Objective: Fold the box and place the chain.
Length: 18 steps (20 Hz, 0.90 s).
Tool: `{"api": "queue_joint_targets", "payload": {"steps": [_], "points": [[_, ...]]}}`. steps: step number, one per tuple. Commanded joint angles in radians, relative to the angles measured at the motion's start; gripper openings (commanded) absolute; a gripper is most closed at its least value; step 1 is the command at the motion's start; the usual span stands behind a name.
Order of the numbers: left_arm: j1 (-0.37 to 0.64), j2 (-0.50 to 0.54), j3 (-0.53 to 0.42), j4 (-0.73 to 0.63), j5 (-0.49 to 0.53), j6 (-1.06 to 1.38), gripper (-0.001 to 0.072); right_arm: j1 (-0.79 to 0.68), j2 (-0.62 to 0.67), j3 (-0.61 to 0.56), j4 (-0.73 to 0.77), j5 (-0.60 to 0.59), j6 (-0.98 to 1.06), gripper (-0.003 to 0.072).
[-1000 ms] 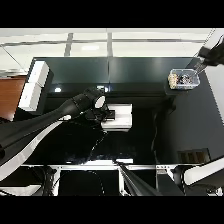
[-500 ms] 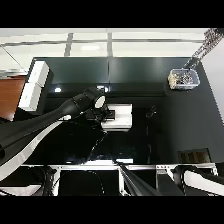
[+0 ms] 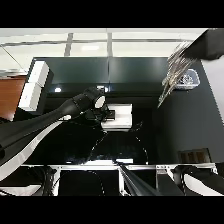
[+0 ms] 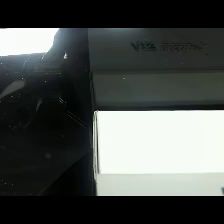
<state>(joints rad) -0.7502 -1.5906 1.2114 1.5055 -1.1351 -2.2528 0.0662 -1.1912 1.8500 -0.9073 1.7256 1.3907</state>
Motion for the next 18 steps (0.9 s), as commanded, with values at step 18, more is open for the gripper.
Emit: {"api": "queue_joint_targets", "payload": {"steps": [18], "points": [[0.000, 0.000, 0.000, 0.001, 0.000, 0.000, 0.0022, 0.341, 0.005, -0.676, 0.020, -0.498, -0.010, 0.0014]]}}
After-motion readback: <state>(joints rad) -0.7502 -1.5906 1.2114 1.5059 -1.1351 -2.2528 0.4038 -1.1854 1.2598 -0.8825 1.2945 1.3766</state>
